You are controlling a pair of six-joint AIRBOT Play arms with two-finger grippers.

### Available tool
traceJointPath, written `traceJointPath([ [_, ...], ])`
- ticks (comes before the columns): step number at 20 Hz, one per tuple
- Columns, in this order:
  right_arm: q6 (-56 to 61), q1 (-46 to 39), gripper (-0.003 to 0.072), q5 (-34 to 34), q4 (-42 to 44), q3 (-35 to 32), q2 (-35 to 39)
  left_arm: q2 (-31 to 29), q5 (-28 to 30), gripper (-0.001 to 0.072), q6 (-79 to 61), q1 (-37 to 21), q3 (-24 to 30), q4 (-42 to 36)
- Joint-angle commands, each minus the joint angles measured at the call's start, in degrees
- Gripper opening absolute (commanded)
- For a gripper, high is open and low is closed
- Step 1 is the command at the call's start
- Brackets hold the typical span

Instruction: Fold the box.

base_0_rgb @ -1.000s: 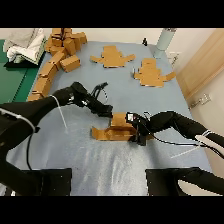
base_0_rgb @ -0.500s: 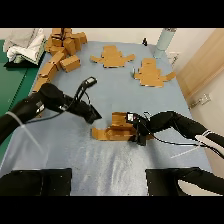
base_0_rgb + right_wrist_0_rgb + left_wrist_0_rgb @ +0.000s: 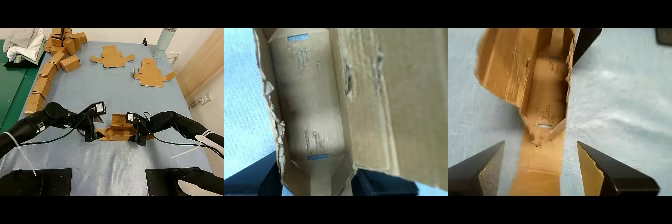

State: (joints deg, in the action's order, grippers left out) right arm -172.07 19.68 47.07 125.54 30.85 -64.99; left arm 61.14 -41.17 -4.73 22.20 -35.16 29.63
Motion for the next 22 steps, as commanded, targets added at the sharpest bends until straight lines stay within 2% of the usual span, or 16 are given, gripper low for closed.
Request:
traceJointPath([
  [1,0.0,0.0,0.0421,0.0,0.0,0.0,0.0,4.5,3.1,0.0684,-12.9,0.3,2.0,-6.4],
  [5,0.0,0.0,0.0421,0.0,0.0,0.0,0.0,7.2,3.2,0.0682,-15.4,0.4,2.0,-7.2],
  [7,0.0,0.0,0.0421,0.0,0.0,0.0,0.0,7.7,3.8,0.0672,-16.0,1.3,2.0,-10.1],
  [9,0.0,0.0,0.0421,0.0,0.0,0.0,0.0,8.9,3.9,0.0385,-19.5,2.4,2.0,-12.8],
  [10,0.0,0.0,0.0421,0.0,0.0,0.0,0.0,9.4,4.5,0.0333,-20.4,2.9,2.0,-13.5],
  [11,0.0,0.0,0.0421,0.0,0.0,0.0,0.0,9.7,5.5,0.0314,-20.4,3.4,1.9,-13.8],
  [12,0.0,0.0,0.0421,0.0,0.0,0.0,0.0,9.8,6.9,0.0163,-20.4,3.8,1.8,-13.8],
  [13,0.0,0.0,0.0421,0.0,0.0,0.0,0.0,9.8,8.1,0.0114,-20.4,4.3,1.7,-13.9],
  [22,0.0,0.0,0.0421,0.0,0.0,0.0,0.0,10.8,9.6,0.0106,-22.9,6.5,1.2,-17.3],
])
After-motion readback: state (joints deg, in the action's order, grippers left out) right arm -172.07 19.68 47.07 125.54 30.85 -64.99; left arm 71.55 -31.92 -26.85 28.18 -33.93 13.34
